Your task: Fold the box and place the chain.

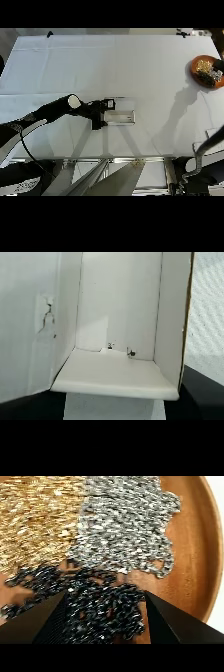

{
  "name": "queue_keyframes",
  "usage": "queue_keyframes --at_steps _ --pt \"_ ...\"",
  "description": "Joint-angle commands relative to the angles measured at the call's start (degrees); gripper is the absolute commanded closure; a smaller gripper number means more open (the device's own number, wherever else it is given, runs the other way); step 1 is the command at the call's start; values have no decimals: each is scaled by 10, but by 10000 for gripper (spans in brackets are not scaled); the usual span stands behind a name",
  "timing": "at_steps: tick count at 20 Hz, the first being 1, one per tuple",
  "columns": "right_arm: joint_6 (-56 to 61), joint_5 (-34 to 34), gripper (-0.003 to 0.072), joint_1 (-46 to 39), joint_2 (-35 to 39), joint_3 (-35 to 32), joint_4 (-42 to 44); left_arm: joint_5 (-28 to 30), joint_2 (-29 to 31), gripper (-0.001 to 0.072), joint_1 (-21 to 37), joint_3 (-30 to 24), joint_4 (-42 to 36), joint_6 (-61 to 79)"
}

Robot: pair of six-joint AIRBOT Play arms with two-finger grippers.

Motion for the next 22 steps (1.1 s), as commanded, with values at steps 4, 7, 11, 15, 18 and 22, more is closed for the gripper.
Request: queue_keyframes --at_steps 4,7,11,15,18,22 --pt "-92 -8 150 -27 -51 19 80 0 0 575 0 0 0 0" --pt "-166 -8 152 -12 -55 19 86 0 0 575 0 0 0 0" --pt "-242 8 152 5 -56 19 86 0 0 575 0 0 0 0" --pt "-321 61 164 7 -59 19 74 0 0 575 0 0 0 0" --pt "-321 85 182 5 -70 19 64 0 0 575 0 0 0 0" --pt "-321 85 536 9 -73 19 67 0 0 575 0 0 0 0"
